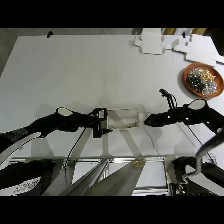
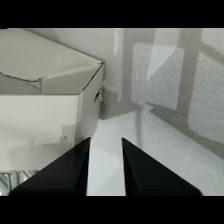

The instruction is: Fold the box and place the chain.

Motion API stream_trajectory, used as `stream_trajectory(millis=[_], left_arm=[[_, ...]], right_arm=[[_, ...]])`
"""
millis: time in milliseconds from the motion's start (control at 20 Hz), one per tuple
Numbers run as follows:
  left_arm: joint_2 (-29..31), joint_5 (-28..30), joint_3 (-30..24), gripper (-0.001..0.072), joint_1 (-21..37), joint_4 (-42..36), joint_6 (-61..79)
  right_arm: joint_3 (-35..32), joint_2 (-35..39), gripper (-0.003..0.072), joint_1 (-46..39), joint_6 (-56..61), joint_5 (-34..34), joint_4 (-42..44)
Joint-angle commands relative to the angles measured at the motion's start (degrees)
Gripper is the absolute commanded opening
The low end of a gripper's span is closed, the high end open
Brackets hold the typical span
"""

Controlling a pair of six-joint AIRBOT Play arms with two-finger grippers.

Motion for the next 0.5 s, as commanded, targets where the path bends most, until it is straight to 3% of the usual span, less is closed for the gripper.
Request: stream_trajectory(millis=[0,450], left_arm=[[-0.02,0.04,0.00,0.0211,-0.02,0.00,0.00],[-0.02,0.02,0.00,0.0211,-0.02,0.00,0.00]], right_arm=[[-0.02,1.33,0.0272,0.17,-0.50,1.73,2.38],[-0.04,5.05,0.0282,0.17,-0.52,1.60,5.05]])
